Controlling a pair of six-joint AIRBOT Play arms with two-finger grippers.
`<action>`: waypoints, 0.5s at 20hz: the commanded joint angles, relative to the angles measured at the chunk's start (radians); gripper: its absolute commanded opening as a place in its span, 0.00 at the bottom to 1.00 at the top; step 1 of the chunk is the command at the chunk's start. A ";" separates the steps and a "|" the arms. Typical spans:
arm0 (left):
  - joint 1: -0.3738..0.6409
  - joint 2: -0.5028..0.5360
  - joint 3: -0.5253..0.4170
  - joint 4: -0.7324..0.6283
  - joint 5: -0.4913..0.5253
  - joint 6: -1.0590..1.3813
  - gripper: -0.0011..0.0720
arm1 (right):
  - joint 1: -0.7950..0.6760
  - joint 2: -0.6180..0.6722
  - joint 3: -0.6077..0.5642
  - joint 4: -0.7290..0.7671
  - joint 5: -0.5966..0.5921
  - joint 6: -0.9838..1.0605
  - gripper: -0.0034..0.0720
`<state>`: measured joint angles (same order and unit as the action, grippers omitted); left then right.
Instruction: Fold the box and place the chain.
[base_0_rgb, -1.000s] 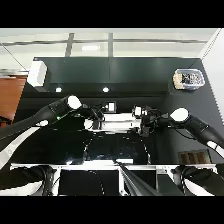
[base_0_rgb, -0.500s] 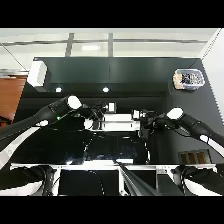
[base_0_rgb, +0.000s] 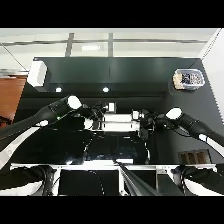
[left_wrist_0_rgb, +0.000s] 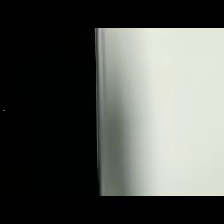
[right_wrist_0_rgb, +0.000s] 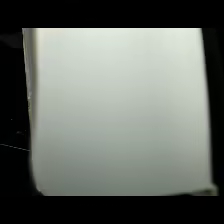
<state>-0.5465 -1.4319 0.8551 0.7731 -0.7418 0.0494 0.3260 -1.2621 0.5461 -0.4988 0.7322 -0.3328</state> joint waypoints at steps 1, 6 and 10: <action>0.000 0.000 0.000 0.000 0.002 0.000 0.05 | 0.001 -0.003 0.003 0.001 -0.010 0.014 0.76; 0.000 0.000 0.000 0.000 0.002 0.000 0.05 | 0.001 -0.016 0.018 -0.011 -0.011 0.048 0.79; 0.000 0.000 0.000 0.000 0.002 0.000 0.05 | 0.001 -0.019 0.021 -0.026 -0.011 0.067 0.79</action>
